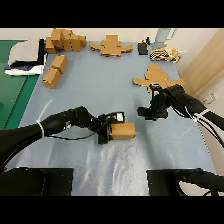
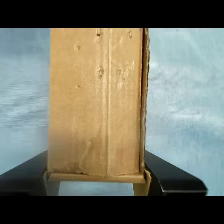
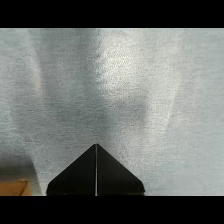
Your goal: Fold the box.
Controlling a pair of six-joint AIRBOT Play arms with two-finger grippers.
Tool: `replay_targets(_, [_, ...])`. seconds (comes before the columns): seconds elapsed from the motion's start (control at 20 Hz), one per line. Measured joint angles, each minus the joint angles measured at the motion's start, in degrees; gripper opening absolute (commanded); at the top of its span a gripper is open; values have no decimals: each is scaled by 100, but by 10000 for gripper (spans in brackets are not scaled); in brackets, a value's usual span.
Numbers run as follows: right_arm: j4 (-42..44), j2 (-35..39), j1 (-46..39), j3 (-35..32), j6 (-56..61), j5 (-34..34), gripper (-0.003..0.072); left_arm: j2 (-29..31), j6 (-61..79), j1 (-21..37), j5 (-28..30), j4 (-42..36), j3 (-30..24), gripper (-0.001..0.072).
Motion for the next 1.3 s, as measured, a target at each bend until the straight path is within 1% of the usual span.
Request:
replay_targets(0.15, [2, -4, 0, 0, -2, 0, 5, 201, -603, 358, 4, 212, 81, 525])
replay_targets(0.3, [4, -4, 0, 0, -2, 0, 5, 363, -1499, 1003, 4, 848, 116, 524])
replay_targets(0.45, [2, -4, 0, 0, -2, -2, 5, 474, -2352, 1939, 2, 1598, 129, 524])
replay_targets(0.6, [2, -4, 0, 0, -2, 0, 5, 516, -2973, 3003, -37, 2083, 140, 525])
replay_targets(0.8, [2, -4, 0, 0, -2, -2, 5, 535, -3504, 4461, -160, 2374, 140, 525])
replay_targets(0.95, [4, -4, 0, 0, -2, -2, 5, 540, -3685, 5292, -282, 2455, 140, 525])
replay_targets(1.1, [4, -4, 0, 0, -2, -2, 5, 527, -3775, 5681, -186, 2476, 140, 526])
replay_targets(1.3, [7, -4, 0, 0, -2, -2, 5, 398, -3989, 5823, 345, 2437, 190, 526])
